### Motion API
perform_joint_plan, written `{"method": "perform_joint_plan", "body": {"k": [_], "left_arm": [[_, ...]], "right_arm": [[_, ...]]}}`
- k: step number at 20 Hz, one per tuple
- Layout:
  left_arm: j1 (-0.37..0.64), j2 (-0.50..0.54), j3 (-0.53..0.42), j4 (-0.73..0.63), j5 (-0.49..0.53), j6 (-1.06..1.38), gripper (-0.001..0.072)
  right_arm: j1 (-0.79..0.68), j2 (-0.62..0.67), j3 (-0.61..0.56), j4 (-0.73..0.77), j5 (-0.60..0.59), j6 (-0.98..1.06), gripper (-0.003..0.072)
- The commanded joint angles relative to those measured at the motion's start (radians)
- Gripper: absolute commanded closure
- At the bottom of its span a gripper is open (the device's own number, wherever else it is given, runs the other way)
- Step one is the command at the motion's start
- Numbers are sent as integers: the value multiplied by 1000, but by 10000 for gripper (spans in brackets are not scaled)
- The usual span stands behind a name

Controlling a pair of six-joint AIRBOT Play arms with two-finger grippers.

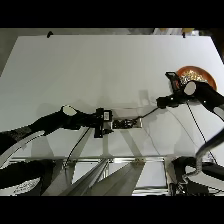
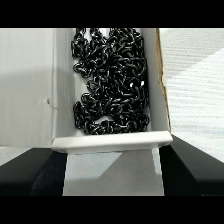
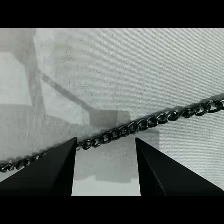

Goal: Fold the box and place the chain.

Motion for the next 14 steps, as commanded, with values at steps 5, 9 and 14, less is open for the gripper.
{"method": "perform_joint_plan", "body": {"k": [5,9,14], "left_arm": [[0,0,0,0,0,0,567],[0,0,0,0,0,0,567],[0,0,0,0,0,0,567]], "right_arm": [[0,-2,-4,-8,-24,10,398],[0,-23,-4,-8,-22,11,398],[0,-30,-4,-7,-18,23,541]]}}
